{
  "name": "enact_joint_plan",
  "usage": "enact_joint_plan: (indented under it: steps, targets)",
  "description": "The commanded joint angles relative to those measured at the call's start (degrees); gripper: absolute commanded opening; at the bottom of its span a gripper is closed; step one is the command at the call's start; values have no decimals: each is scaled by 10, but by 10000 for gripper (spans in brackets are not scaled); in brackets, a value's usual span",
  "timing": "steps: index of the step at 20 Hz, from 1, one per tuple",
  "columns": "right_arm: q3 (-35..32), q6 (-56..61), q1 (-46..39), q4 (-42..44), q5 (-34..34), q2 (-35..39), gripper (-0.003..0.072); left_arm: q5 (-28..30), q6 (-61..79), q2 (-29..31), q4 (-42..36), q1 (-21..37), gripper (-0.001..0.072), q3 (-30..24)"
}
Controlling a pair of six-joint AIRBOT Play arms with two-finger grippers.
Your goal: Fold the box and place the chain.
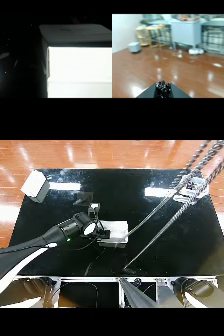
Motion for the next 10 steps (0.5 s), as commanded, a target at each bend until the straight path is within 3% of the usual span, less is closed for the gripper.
enact_joint_plan:
  steps: [1,10]
  targets:
    - [0,-14,55,3,-37,-22,39,-3,0,0,0,0,21,0]
    - [0,-47,79,33,-222,-100,38,-5,0,0,0,0,21,0]
